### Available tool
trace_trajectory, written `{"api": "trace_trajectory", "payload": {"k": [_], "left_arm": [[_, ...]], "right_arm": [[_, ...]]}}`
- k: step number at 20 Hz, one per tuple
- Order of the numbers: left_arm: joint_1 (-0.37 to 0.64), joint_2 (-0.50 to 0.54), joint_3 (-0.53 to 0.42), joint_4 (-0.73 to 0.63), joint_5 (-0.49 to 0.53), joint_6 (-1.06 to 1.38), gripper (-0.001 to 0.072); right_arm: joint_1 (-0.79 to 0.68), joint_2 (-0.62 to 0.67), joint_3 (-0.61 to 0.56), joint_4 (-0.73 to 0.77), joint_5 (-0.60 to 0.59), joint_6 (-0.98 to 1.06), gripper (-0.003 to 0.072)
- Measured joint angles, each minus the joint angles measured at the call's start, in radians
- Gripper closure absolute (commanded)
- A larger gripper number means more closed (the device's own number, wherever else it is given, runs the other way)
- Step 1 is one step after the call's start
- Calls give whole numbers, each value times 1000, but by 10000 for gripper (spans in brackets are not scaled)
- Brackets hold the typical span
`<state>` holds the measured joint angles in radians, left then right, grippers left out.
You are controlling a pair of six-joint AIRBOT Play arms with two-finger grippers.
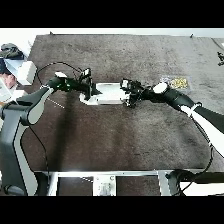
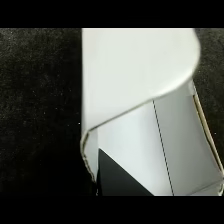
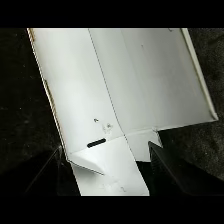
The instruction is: Fold the box and place the chain.
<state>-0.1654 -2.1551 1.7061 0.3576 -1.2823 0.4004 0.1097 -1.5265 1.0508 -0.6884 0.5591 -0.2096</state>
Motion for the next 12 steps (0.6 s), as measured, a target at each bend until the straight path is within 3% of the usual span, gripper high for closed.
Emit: {"api": "trace_trajectory", "payload": {"k": [12], "left_arm": [[0,0,0,0,0,0,699]], "right_arm": [[-28,-50,56,-5,70,-27,28]]}}
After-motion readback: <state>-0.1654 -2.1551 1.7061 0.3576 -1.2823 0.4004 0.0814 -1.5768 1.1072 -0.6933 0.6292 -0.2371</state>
